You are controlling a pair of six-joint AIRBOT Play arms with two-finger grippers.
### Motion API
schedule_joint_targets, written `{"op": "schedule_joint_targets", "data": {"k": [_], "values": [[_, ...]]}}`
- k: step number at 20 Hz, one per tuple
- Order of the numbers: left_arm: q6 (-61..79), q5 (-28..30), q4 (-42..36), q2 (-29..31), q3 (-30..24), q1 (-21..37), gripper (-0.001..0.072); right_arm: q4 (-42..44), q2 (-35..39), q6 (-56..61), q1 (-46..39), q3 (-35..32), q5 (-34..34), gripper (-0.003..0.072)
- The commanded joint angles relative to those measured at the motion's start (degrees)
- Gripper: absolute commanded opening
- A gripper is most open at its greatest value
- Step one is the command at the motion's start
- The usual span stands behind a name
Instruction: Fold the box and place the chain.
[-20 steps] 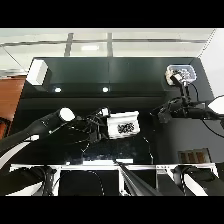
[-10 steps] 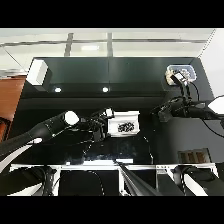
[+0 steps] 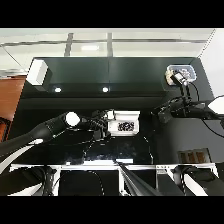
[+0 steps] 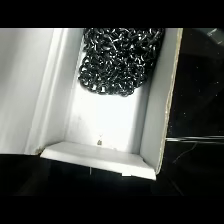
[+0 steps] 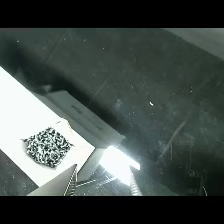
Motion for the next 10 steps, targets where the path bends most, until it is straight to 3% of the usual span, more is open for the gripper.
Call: {"op": "schedule_joint_targets", "data": {"k": [1, 4, 10], "values": [[4.92, -1.62, 0.17, -0.04, 0.07, -0.02, 0.0704, 0.13, 0.04, 0.04, 0.04, 0.02, 0.72, 0.0374], [6.12, -4.15, 0.15, -0.07, 0.07, -0.02, 0.0704, 0.33, 0.04, 0.04, 0.04, 0.02, 1.16, 0.0375], [6.10, -3.67, -2.71, -0.94, 0.07, -0.02, 0.0704, 1.81, 0.04, 0.07, 0.04, 0.02, 1.22, 0.0375]]}}
